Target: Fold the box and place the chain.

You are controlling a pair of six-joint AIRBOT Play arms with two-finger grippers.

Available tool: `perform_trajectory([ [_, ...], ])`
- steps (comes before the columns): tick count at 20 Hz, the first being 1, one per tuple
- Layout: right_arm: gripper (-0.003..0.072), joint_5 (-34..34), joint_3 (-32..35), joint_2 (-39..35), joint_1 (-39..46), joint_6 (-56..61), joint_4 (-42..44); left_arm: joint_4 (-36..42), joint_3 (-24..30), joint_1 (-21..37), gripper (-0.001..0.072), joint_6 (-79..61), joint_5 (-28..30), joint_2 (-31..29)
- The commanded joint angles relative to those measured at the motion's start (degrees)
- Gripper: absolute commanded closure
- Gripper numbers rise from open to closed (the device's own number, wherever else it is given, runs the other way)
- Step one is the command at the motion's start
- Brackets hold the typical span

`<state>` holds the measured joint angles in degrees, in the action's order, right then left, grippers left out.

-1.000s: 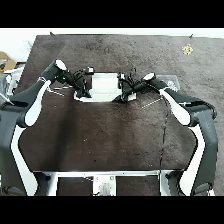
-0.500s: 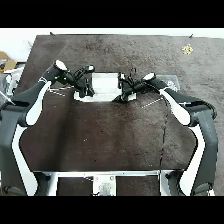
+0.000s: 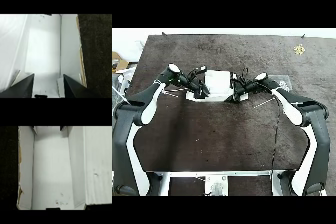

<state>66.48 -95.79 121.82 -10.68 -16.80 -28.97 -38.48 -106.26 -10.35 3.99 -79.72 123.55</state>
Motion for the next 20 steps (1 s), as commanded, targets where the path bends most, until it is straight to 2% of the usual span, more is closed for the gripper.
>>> perform_trajectory([
  [1,0.0362,0.0,0.02,0.04,-0.07,-0.02,0.02,0.28,0.02,0.0,0.0194,0.07,-0.31,0.15],
  [2,0.0362,0.0,0.02,0.04,-0.07,-0.04,0.02,0.28,0.02,0.0,0.0051,0.5,-0.22,0.15],
  [9,0.0362,0.0,0.02,0.04,-0.07,-0.02,0.02,0.31,0.0,0.0,0.0046,2.14,-0.26,0.09],
  [10,0.0362,0.0,0.02,0.04,-0.07,-0.02,0.02,0.28,-0.02,0.0,0.0076,2.86,-0.28,0.09],
  [11,0.0362,0.0,0.02,0.04,-0.07,-0.02,0.02,0.22,-0.17,0.0,0.0178,3.67,-0.35,0.09],
  [13,0.0361,0.0,0.02,0.04,-0.07,-0.02,0.02,-1.31,-0.24,0.13,0.0432,4.94,-0.5,-0.94],
  [14,0.0362,0.0,0.02,0.04,-0.07,-0.02,0.02,-2.34,-0.24,0.28,0.0493,6.32,-0.5,-1.66],
  [16,0.0362,0.02,0.02,0.04,-0.07,-0.02,0.02,-4.44,-0.28,1.16,0.0692,9.92,-0.96,-3.48],
  [20,0.0362,0.0,0.02,0.04,-0.07,-0.02,0.02,-6.56,-0.26,3.69,0.0701,18.82,-4.74,-8.24],
])
